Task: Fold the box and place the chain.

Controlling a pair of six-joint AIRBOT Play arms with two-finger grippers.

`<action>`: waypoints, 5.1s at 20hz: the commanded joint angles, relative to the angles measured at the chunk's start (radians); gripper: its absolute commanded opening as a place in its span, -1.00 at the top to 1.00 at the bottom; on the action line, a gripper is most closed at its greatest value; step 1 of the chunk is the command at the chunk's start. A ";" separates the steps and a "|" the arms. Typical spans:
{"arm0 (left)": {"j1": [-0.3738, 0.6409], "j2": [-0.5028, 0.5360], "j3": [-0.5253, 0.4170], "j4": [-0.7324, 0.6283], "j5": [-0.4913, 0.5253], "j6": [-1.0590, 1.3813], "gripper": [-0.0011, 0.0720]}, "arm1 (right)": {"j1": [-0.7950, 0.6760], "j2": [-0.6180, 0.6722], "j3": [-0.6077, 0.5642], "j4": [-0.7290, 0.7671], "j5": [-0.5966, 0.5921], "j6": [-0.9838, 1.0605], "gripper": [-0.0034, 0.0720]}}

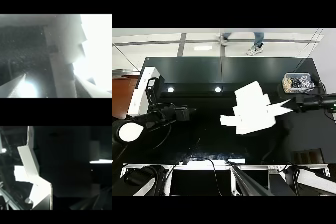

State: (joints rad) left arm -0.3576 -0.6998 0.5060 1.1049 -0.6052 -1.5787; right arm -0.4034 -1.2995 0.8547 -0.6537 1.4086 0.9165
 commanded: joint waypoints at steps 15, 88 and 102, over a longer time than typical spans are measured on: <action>0.142 -0.389 0.001 -0.524 -0.226 0.498 -1.00 | 0.813 0.435 -0.406 -0.027 -0.755 0.201 0.84; 0.023 -0.471 0.089 -0.608 -0.351 1.727 0.89 | 0.374 0.435 0.048 -0.577 -0.328 0.094 -0.94; -0.103 -0.527 0.089 -0.309 -0.174 1.536 0.88 | 0.397 0.433 -0.025 -0.501 -0.304 -0.087 -0.93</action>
State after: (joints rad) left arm -0.4301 -1.2255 0.5949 0.7319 -0.8249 -0.0082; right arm -0.0216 -0.8654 0.8600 -1.1805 1.1027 0.8452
